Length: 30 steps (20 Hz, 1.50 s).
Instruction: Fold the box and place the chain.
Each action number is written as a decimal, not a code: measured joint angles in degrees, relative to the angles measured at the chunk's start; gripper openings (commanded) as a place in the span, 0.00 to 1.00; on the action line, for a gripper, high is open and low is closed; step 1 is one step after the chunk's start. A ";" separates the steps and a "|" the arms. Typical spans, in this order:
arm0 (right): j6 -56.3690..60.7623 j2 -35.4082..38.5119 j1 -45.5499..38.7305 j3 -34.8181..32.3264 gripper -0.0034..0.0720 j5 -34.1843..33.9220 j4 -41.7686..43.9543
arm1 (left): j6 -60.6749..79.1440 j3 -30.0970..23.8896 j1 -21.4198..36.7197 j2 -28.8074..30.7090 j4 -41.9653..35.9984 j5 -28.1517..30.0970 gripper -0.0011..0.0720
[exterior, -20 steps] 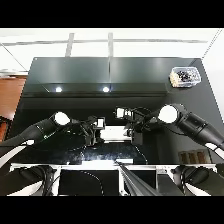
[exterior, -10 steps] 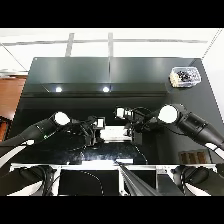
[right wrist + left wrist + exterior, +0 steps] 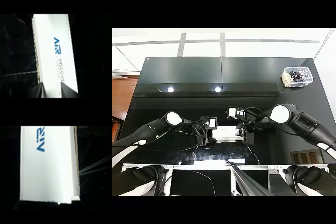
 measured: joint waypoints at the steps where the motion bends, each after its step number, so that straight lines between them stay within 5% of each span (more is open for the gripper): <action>1: 0.00 0.00 0.00 0.00 0.36 -0.02 0.00 | 0.00 0.00 0.00 0.00 0.00 -0.02 0.69; 11: 0.00 -0.26 0.00 -0.83 0.36 -0.24 0.07 | 0.02 0.00 0.00 0.00 0.02 -0.02 0.69; 14: 0.00 -0.31 0.00 -0.94 0.50 -0.28 -0.13 | 0.02 0.00 0.00 0.00 0.02 -0.02 0.69; 30: 3.91 0.70 0.42 -0.22 0.50 -0.15 0.09 | 0.02 0.00 0.00 0.00 0.02 -0.02 0.69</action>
